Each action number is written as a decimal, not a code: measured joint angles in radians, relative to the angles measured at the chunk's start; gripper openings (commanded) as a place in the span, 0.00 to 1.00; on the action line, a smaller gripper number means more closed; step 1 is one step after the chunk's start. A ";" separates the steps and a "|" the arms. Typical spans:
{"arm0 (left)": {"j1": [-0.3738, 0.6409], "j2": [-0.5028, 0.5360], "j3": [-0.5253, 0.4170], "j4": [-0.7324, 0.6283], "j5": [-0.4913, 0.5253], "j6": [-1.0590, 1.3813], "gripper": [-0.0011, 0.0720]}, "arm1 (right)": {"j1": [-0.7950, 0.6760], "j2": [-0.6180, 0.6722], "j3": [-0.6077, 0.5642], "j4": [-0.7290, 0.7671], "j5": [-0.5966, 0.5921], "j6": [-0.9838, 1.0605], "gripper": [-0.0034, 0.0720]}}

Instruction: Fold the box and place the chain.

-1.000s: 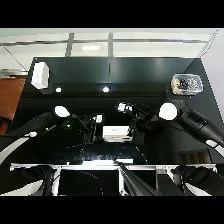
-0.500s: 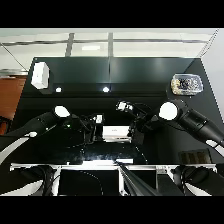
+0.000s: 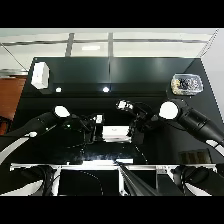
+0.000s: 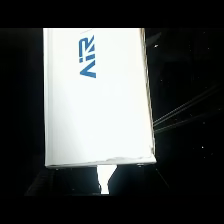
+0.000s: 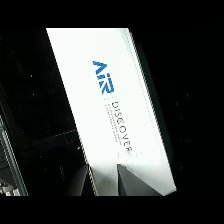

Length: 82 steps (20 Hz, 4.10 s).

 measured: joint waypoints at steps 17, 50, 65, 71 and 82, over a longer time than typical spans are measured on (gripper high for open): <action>0.000 0.000 0.000 -0.001 0.000 -0.002 0.57 | -0.061 0.018 0.016 0.080 0.059 0.187 0.11; 0.003 0.020 0.010 0.011 0.010 -0.041 0.99 | -0.355 0.043 -0.190 0.602 0.053 0.394 0.11; -0.178 0.079 0.234 0.319 -0.048 -0.555 0.99 | -0.715 0.190 -0.183 0.478 0.094 0.388 0.10; -0.251 -0.026 0.317 0.270 -0.016 -0.523 0.98 | -0.719 0.190 -0.183 0.470 0.087 0.389 0.10; -0.258 -0.075 0.332 0.236 -0.004 -0.486 0.98 | -0.719 0.190 -0.183 0.466 0.076 0.389 0.10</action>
